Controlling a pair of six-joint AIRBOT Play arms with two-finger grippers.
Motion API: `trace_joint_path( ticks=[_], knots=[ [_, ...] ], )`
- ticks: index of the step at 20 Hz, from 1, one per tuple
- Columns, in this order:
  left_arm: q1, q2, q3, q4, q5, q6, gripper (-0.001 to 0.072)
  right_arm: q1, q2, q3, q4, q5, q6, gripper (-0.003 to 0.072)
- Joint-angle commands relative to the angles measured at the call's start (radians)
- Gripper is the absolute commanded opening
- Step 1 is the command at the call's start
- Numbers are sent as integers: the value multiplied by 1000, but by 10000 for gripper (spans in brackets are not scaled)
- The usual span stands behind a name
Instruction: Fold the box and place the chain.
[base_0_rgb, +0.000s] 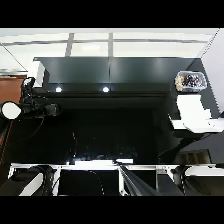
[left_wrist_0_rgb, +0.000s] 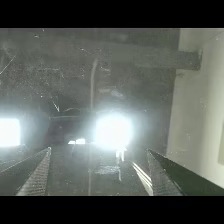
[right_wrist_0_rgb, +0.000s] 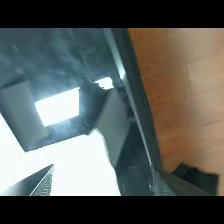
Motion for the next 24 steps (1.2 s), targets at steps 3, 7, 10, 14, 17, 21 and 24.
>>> trace_joint_path(
  ticks=[3, 7, 10, 14, 17, 21, 24],
  knots=[
    [-1, 0, 0, -12, -38, 0, 706, 92, -68, 71, -79, 45, -46, 537],
    [-1, 0, 0, -14, -34, 0, 706, 71, -67, 71, -111, 104, -6, 534],
    [-1, 0, 0, -14, -35, -1, 705, 63, -66, 70, -121, 140, 33, 311],
    [-1, 0, 0, -13, -33, 0, 706, 63, -40, 66, -42, 182, 19, 23],
    [-1, 0, 0, -13, -33, 0, 706, 66, 16, 24, 127, 175, -11, 23],
    [-1, 0, 0, -13, -26, -1, 706, 103, 147, -117, 276, 175, -71, 23],
    [-1, -1, 0, -31, -26, -1, 705, 151, 248, -262, 471, 211, -93, 23]
  ],
)
